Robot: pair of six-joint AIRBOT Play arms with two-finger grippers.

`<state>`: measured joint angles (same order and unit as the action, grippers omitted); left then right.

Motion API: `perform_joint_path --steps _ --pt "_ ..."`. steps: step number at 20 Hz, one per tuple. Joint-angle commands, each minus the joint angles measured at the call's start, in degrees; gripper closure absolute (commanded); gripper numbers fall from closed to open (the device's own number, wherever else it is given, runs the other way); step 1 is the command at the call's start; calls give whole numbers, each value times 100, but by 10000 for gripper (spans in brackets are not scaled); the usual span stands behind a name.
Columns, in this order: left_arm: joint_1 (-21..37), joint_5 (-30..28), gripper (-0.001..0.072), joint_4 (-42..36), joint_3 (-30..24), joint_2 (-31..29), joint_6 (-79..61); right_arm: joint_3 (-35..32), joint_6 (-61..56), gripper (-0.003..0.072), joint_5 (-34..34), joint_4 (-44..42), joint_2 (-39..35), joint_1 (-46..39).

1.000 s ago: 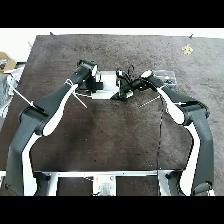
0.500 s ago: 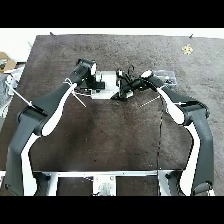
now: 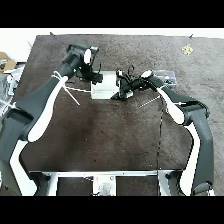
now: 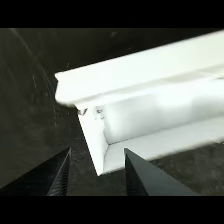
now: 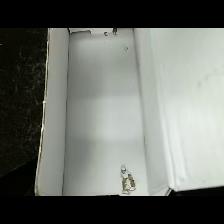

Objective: Fold the box and place the chain.

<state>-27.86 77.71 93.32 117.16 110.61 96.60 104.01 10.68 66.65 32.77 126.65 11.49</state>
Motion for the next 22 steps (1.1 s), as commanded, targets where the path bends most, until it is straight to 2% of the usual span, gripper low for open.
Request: perform_joint_path --steps 1,3,5,7,11,14,17,18,19,22 --pt "17 -409 336 79 15 -529 -1043 2 0 368 2 0 0 -4" --pt "142 -584 336 -101 13 -745 -1635 2 0 368 2 0 0 -2" --pt "428 -675 336 -691 15 -817 -2474 2 0 368 4 0 0 -2" --pt "859 -769 336 -1681 -52 -815 -3611 2 0 368 2 0 0 -2" --pt "1930 -848 359 -4238 -557 -730 -6196 2 0 368 2 0 0 -2" --pt "2599 -365 358 -5755 -732 -249 -7267 2 0 368 2 0 0 -2" --pt "2857 2 354 -6227 -734 363 -8046 2 0 368 2 0 0 -2" --pt "2857 48 200 -6140 -734 522 -8452 2 0 368 2 0 0 -2" --pt "2855 9 -11 -6078 -734 662 -8843 2 0 368 2 0 0 -2" --pt "2855 -225 -11 -5860 -739 1027 -9689 2 0 368 2 0 0 -4"
